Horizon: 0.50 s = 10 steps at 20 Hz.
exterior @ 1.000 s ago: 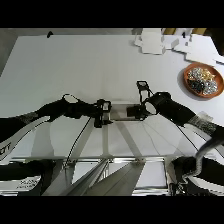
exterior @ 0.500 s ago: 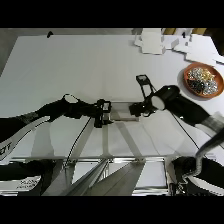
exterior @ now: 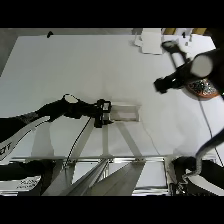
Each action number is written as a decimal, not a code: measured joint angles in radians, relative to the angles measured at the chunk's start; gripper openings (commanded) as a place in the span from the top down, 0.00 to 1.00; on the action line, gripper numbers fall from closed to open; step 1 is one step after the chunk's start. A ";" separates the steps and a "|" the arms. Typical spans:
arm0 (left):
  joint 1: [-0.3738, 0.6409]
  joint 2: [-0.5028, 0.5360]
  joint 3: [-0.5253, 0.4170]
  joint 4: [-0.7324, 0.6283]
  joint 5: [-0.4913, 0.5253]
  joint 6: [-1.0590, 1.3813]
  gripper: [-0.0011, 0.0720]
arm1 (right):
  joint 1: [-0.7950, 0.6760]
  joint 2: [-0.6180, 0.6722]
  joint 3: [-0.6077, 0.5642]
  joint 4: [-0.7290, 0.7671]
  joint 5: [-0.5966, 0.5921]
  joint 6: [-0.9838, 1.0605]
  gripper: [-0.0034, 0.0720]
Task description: Fold the box and place the chain.
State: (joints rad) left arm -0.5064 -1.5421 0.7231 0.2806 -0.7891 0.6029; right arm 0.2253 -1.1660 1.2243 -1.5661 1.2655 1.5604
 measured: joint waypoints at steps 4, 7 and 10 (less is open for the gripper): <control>0.000 0.000 0.000 0.000 0.000 0.000 0.69 | -0.196 -0.102 0.109 0.007 -0.020 -0.080 0.58; 0.000 0.000 0.000 0.000 0.000 0.000 0.69 | -0.322 -0.210 0.174 0.004 -0.065 -0.119 0.70; 0.000 0.000 0.000 0.000 0.000 0.000 0.69 | -0.433 -0.314 0.203 -0.004 -0.116 -0.151 0.74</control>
State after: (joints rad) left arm -0.5064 -1.5421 0.7231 0.2806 -0.7895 0.6025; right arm -0.2081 -1.4799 1.4269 -1.5703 1.1492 1.4094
